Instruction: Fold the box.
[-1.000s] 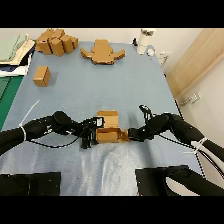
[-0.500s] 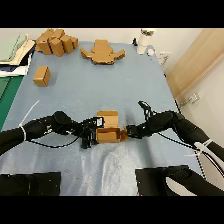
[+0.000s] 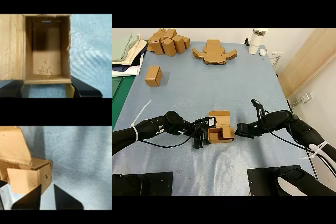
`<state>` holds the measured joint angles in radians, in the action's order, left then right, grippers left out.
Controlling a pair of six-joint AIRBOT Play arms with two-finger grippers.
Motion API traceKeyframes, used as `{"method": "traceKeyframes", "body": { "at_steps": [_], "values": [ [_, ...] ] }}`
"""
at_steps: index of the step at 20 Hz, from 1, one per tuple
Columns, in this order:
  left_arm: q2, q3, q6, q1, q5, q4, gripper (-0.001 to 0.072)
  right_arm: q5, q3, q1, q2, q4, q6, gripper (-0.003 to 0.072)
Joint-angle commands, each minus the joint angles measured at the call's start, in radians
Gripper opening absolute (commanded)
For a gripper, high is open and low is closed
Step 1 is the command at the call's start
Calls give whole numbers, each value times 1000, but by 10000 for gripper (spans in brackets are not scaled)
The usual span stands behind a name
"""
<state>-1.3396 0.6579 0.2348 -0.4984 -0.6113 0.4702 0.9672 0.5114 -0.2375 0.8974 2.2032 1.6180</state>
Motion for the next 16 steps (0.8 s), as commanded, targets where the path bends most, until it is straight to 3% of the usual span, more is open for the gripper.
{"method": "traceKeyframes", "body": {
  "at_steps": [1,16],
  "values": [
    [0,0,0,-1,0,0,468,-1,1,-1,-1,24,7,303],
    [0,0,0,-1,0,0,468,0,6,-1,-1,31,24,303]
  ]
}}
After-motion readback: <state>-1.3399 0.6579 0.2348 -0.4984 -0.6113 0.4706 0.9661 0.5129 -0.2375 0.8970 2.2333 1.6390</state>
